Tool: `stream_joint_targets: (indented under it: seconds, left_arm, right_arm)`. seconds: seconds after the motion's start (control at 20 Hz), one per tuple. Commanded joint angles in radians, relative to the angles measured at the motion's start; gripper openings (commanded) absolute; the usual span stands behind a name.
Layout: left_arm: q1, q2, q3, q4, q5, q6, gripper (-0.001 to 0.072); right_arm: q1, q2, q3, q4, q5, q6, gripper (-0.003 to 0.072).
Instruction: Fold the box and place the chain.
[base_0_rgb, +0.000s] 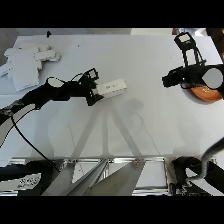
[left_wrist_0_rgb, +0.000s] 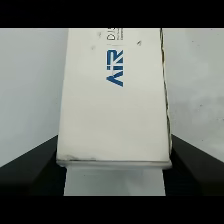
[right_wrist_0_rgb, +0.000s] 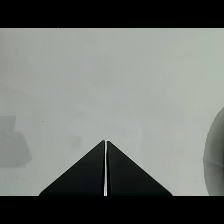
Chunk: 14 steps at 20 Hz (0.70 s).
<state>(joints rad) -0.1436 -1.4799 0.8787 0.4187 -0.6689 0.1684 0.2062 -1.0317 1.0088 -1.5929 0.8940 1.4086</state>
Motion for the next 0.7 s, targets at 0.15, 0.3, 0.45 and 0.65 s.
stream_joint_targets:
  seconds: [0.15,0.3,0.45,0.65]
  left_arm:
    - [0.004,0.024,0.001,-0.022,0.222,-0.040,0.0009]
    - [0.050,0.056,0.001,-0.076,0.247,-0.043,0.0009]
    - [0.135,0.108,0.001,-0.121,0.263,-0.064,0.0009]
    - [0.256,0.161,0.001,-0.117,0.350,-0.167,0.0005]
  right_arm:
    - [0.000,0.001,0.001,0.000,0.000,0.000,0.0017]
    - [0.000,0.001,0.001,0.000,0.000,0.000,0.0017]
    - [0.000,0.001,0.001,0.000,0.000,0.000,0.0017]
    - [0.000,0.001,0.001,0.000,0.000,0.000,0.0017]
